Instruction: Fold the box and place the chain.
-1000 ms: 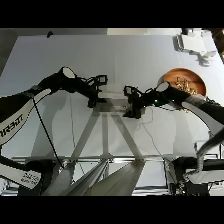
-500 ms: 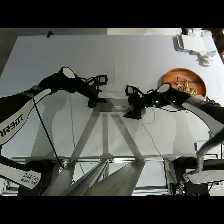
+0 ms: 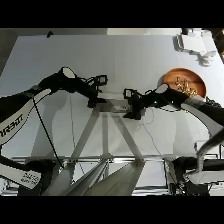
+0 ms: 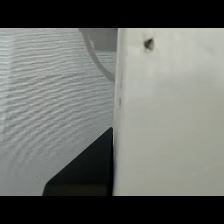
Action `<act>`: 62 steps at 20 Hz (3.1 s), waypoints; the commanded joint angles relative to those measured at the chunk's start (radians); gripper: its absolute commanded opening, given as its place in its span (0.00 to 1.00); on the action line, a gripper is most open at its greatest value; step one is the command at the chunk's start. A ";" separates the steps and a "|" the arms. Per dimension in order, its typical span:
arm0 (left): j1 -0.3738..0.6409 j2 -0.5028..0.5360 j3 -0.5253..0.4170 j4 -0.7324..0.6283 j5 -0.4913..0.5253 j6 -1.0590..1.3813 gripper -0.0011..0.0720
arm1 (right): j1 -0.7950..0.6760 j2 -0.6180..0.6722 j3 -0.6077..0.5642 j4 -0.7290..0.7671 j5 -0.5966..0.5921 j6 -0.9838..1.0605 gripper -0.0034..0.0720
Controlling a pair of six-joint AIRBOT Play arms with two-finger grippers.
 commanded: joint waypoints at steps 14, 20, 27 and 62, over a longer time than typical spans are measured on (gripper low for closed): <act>0.000 0.000 0.000 -0.001 0.005 0.000 0.02 | 0.054 -0.001 -0.001 -0.012 -0.085 0.162 0.74; 0.000 0.000 0.000 -0.001 0.005 0.000 0.02 | -0.025 0.000 -0.002 -0.009 -0.003 0.162 0.76; 0.000 0.000 0.000 -0.001 0.005 0.000 0.02 | -0.016 0.000 -0.004 -0.007 -0.019 0.108 0.85; 0.000 0.000 0.000 -0.002 0.005 0.000 0.02 | -0.017 0.039 -0.038 0.026 -0.095 0.051 0.96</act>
